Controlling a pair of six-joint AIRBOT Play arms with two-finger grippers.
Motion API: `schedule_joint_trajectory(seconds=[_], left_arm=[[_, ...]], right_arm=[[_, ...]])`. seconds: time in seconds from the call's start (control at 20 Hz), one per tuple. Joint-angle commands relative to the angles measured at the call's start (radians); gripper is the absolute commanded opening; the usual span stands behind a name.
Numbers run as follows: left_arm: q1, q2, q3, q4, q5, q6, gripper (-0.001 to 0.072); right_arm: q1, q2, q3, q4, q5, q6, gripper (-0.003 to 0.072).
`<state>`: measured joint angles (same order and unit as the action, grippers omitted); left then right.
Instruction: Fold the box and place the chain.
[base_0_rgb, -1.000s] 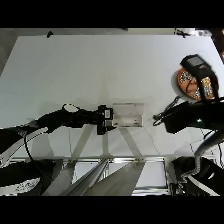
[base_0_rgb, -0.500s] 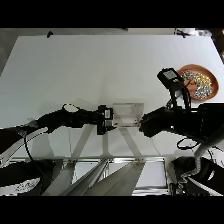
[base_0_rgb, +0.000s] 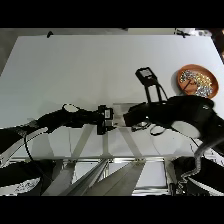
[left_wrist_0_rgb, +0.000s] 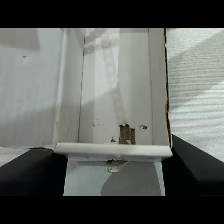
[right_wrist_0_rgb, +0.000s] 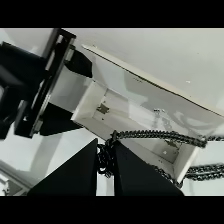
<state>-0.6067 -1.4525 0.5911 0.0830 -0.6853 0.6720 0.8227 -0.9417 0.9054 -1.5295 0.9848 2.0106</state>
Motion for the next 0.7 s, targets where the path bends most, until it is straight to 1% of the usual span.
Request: schedule_joint_trajectory(seconds=[0.0,0.1,0.2,0.3,0.5,0.55,0.6,0.65], left_arm=[[0.0,0.001,0.0,0.0,0.0,0.0,0.0388],[0.0,0.001,0.0,0.0,0.0,0.0,0.0388],[0.0,0.001,0.0,0.0,0.0,0.0,0.0388],[0.0,0.001,0.0,0.0,0.0,0.0,0.0388],[0.0,0.001,0.0,0.0,0.0,0.0,0.0388],[0.0,0.001,0.0,0.0,0.0,0.0,0.0388],[0.0,0.001,0.0,0.0,0.0,0.0,0.0388],[0.001,0.001,0.0,0.0,0.0,0.0,0.0388]], right_arm=[[0.001,-0.148,0.0,0.053,-0.023,-0.029,0.001],[0.001,-0.202,0.0,0.042,-0.063,-0.046,0.001],[0.001,-0.229,0.0,0.027,-0.106,-0.025,0.001],[0.001,-0.246,0.0,0.023,-0.105,-0.016,0.001],[0.001,-0.254,0.0,0.016,-0.066,-0.018,0.0018],[0.001,-0.254,0.0,0.013,-0.06,-0.017,0.0085],[0.001,-0.254,0.0,0.012,-0.057,-0.017,0.0177],[0.001,-0.254,0.0,0.012,-0.057,-0.017,0.0246]])
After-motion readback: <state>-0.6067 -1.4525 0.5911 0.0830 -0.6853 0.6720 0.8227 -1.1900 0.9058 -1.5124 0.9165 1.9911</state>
